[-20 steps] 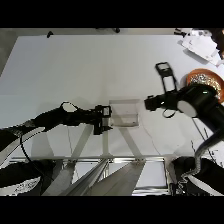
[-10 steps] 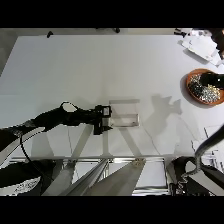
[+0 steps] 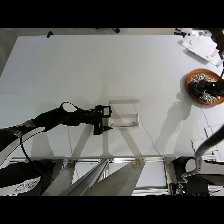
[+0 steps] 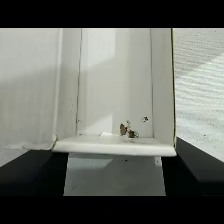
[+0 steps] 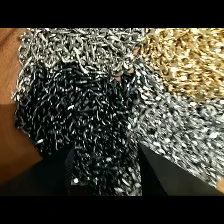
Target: Fold the box and place the chain.
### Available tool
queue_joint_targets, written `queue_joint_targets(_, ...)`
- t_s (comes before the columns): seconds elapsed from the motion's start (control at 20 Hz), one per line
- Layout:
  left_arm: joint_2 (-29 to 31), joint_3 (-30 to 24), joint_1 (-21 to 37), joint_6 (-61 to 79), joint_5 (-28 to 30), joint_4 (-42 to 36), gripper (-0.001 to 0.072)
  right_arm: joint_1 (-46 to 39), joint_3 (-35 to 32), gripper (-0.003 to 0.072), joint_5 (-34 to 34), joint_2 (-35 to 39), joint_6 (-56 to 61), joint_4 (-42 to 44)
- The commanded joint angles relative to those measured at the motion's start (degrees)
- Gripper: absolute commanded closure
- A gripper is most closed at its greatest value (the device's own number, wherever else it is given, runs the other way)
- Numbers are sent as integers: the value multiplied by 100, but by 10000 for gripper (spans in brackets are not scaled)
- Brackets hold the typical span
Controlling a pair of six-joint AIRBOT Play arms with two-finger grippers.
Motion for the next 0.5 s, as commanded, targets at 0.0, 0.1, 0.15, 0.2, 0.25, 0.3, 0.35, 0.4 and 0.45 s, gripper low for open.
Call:
queue_joint_targets(0.0,4,2,2,0,2,0,390,-42,31,284,-282,-343,-61,595)
queue_joint_targets(0.1,4,2,2,0,2,0,390,-42,28,286,-284,-350,-63,664)
queue_joint_targets(0.15,4,2,2,0,2,0,390,-42,28,288,-221,-350,-63,664)
queue_joint_targets(0.2,4,2,2,0,2,2,390,-42,28,321,-153,-350,-63,664)
queue_joint_targets(0.25,4,4,2,0,2,2,390,-42,28,413,-74,-350,-63,662)
queue_joint_targets(0.3,4,2,2,0,2,2,390,-42,28,461,-22,-350,-63,664)
queue_joint_targets(0.35,4,2,2,0,2,2,390,-39,28,526,44,-348,-63,664)
queue_joint_targets(0.4,4,2,2,0,2,2,390,-42,28,605,103,-348,-63,664)
queue_joint_targets(0.45,4,4,2,0,2,2,390,-39,28,673,142,-339,-63,664)
